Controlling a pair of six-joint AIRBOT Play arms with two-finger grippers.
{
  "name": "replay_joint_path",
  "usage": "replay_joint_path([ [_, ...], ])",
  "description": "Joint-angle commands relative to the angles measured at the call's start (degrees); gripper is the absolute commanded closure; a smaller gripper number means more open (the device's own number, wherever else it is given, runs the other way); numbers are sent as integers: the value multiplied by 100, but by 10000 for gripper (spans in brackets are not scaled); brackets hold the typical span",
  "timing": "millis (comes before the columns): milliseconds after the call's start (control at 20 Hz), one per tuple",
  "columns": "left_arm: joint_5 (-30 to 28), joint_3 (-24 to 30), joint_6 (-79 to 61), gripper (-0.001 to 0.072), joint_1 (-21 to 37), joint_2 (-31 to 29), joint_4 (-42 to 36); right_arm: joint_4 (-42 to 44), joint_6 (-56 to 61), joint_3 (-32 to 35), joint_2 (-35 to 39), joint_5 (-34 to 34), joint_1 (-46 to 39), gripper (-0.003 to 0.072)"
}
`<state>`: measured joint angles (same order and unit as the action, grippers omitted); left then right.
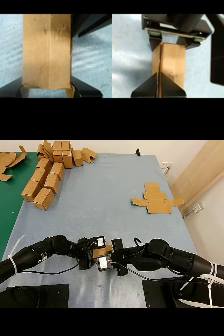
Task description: Fold the box.
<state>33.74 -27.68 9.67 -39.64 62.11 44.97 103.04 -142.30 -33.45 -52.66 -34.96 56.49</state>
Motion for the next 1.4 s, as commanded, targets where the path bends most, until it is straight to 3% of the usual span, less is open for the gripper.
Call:
replay_joint_path([
  [0,-26,0,7,179,-2,4,2,280,562,-4,74,-24,4,608],
  [150,-26,0,7,179,-2,4,2,240,2146,-4,452,-24,-9,609],
  [200,-26,0,7,179,-2,4,2,214,2907,-4,649,-42,-46,677],
  [400,-26,0,7,179,-2,4,2,245,6638,63,1495,-457,-452,684],
  [600,-26,0,7,179,-2,4,2,645,9372,763,1803,-494,-546,685],
  [650,-24,0,7,179,-2,4,2,981,9680,1025,1764,-210,-544,685],
  [800,-26,0,7,179,-2,4,2,2498,9750,1707,1613,1886,-358,685],
  [900,-26,0,7,178,-2,4,2,2555,9750,1696,1475,2715,-129,684],
  [1350,-22,0,7,179,-2,4,2,2533,9750,1663,638,3091,-33,684],
])
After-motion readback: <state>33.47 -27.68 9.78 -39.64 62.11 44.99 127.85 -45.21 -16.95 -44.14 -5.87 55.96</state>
